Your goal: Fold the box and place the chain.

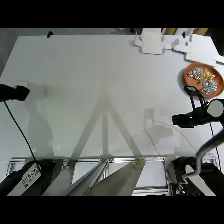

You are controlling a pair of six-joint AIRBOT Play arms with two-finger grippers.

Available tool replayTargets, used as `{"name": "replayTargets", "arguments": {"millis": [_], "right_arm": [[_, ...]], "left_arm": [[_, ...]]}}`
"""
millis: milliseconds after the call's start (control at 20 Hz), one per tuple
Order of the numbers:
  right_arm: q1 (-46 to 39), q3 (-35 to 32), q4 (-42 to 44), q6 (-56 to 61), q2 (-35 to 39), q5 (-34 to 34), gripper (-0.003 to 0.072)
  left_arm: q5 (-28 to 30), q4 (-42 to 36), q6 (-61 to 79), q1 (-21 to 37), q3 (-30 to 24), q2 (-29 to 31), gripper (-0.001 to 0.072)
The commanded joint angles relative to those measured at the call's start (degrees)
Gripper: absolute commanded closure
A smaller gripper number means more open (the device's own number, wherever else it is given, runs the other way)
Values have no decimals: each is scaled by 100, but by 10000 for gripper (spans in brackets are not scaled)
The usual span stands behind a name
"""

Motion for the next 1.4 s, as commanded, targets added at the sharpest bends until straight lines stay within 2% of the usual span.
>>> {"name": "replayTargets", "arguments": {"millis": [0, 50, 100, 150, 250, 300, 450, 500, 550, 750, 1100, 1350], "right_arm": [[-4, -2, 2, 0, 4, 0, 641], [-4, -2, 2, 2, 4, 2, 641], [-4, -2, 2, 0, 4, 0, 641], [-4, -2, 2, 2, 4, 2, 641], [-4, -2, 2, 0, 4, 0, 641], [-4, -2, 0, 0, 2, 2, 641], [-4, -2, 0, 0, 2, 0, 641], [-4, -2, 0, 0, 4, 0, 641], [-4, -2, 2, 0, 4, 2, 641], [-4, -2, 2, 0, 4, 2, 641], [-4, -2, 2, 0, 4, 2, 641], [-4, -2, 2, 0, 4, 2, 641]], "left_arm": [[-1451, 695, -791, 87, -24, -319, 403], [-1746, 815, -903, 85, -55, -330, 355], [-2002, 927, -1034, 85, -105, -328, 352], [-2293, 1060, -1102, 81, -188, -326, 301], [-2651, 1213, -1178, 76, -380, -317, 113], [-2710, 1257, -1276, 68, -450, -308, 58], [-2798, 1290, -1355, 68, -470, -210, 52], [-2817, 1292, -1355, 68, -470, -120, 9], [-2811, 1287, -1353, 66, -470, -7, 6], [-2750, 1294, -1346, -164, -470, 649, 5], [-2605, 1294, -1340, -678, -470, 2190, 11], [-2638, 1287, -1635, -789, -472, 2614, 11]]}}
